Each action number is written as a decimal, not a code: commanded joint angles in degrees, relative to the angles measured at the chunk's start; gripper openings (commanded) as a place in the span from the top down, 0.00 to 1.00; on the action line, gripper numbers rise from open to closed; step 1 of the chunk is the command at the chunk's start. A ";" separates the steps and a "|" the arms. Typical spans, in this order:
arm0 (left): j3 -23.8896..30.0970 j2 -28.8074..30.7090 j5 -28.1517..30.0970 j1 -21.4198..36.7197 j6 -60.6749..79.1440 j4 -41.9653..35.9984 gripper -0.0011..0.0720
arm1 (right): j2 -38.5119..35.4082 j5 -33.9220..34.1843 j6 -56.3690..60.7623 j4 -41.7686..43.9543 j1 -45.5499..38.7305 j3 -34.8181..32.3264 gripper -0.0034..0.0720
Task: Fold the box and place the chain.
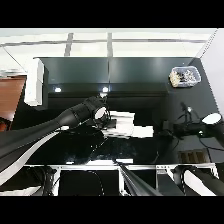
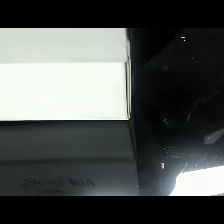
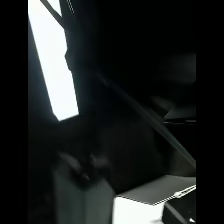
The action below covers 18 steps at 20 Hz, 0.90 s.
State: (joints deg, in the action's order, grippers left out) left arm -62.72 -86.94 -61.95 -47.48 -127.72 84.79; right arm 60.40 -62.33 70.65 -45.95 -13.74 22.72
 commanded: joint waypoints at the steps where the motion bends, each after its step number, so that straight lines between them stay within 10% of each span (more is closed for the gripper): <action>1: 0.00 -0.02 0.00 0.04 0.00 0.00 0.94 | 4.74 1.29 -6.62 13.27 4.20 -3.91 0.93; 6: 0.00 -0.02 -0.07 0.04 0.02 0.00 0.94 | 7.28 1.36 -20.17 31.47 10.19 -2.34 0.93; 7: 0.00 -0.02 -0.07 0.04 0.02 0.00 0.94 | 7.28 0.15 -20.41 30.71 10.51 -0.85 0.77; 8: 0.00 -0.02 -0.04 0.04 0.02 0.00 0.94 | 7.28 -1.27 -20.37 29.42 10.95 0.72 0.37; 9: 0.00 -0.02 -0.02 0.04 0.02 0.00 0.94 | 7.28 -2.86 -20.35 27.76 11.52 2.32 0.27; 17: 0.00 -0.02 -0.02 0.04 0.00 -0.02 0.94 | 7.28 1.51 -11.56 18.75 24.20 8.46 0.34; 18: 0.00 -0.02 -0.02 0.04 0.00 -0.02 0.94 | 7.28 2.21 -9.14 16.44 25.62 9.57 0.49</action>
State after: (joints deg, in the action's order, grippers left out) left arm -62.72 -86.94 -62.00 -47.48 -127.72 84.79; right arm 67.66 -62.57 56.38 -24.12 7.73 29.85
